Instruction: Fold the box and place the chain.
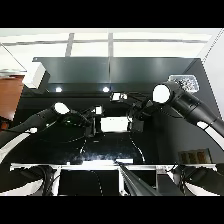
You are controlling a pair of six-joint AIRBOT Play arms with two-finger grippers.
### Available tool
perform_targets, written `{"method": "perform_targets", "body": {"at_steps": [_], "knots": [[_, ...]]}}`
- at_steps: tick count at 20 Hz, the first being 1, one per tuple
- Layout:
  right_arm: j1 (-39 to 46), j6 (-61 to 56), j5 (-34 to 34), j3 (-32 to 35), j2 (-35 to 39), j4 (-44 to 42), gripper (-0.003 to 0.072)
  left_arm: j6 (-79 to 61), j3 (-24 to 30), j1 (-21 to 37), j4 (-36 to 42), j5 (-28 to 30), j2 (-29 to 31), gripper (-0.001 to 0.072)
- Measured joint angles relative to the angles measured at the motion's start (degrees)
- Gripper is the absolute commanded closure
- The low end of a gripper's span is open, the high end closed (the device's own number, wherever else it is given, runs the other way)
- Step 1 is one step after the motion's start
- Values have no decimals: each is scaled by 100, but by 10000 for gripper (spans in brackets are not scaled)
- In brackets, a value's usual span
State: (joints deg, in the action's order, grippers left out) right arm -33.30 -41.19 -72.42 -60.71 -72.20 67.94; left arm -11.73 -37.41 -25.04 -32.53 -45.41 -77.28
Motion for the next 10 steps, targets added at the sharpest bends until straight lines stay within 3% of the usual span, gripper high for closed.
{"method": "perform_targets", "body": {"at_steps": [10], "knots": [[-85, 4, 70, 13, -114, 2, -15, 0, 0, 0, 2, 0, 0, 216]]}}
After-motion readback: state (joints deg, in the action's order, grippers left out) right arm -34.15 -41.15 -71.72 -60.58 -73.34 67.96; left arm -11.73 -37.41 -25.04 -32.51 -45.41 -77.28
